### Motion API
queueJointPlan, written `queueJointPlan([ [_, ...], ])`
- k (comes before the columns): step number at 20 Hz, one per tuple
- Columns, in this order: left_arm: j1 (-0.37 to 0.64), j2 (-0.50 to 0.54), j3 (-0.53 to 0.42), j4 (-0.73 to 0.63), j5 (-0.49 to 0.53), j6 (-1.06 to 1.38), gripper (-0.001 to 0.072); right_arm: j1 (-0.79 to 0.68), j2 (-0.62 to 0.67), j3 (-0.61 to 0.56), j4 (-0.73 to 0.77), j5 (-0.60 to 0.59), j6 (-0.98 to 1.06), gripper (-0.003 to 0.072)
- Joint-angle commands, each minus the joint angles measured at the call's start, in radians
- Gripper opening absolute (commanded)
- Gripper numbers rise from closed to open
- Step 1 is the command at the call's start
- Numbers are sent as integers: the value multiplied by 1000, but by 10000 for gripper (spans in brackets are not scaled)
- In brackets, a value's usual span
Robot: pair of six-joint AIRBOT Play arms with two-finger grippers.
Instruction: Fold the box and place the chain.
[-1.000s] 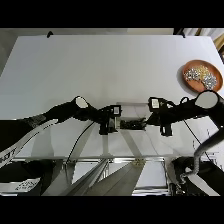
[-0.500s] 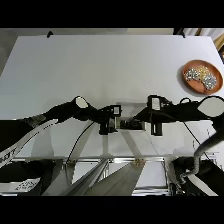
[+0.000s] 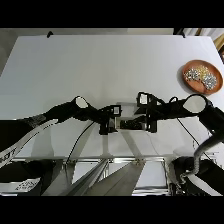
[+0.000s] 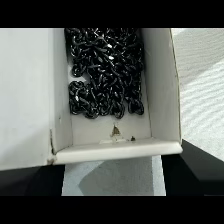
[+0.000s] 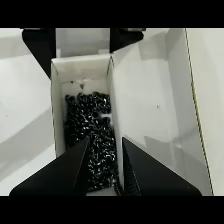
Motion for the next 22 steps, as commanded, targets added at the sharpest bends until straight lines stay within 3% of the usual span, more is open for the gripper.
queueJointPlan([
  [1,0,1,0,0,0,0,334,-59,34,1,-97,46,24,225],
  [5,0,1,0,0,0,0,334,-271,70,1,-116,121,-21,221],
  [8,0,1,0,0,0,0,334,-382,35,-3,-138,204,-204,220],
  [10,0,0,0,0,0,0,334,-378,-34,-22,-126,199,-250,175],
  [14,0,0,0,0,0,0,334,-319,-169,-24,-89,147,-281,169],
  [18,0,1,0,0,0,0,334,-213,-216,-24,-92,17,-334,169],
  [22,0,1,0,0,0,0,334,-197,-249,-24,-137,28,-333,154],
])
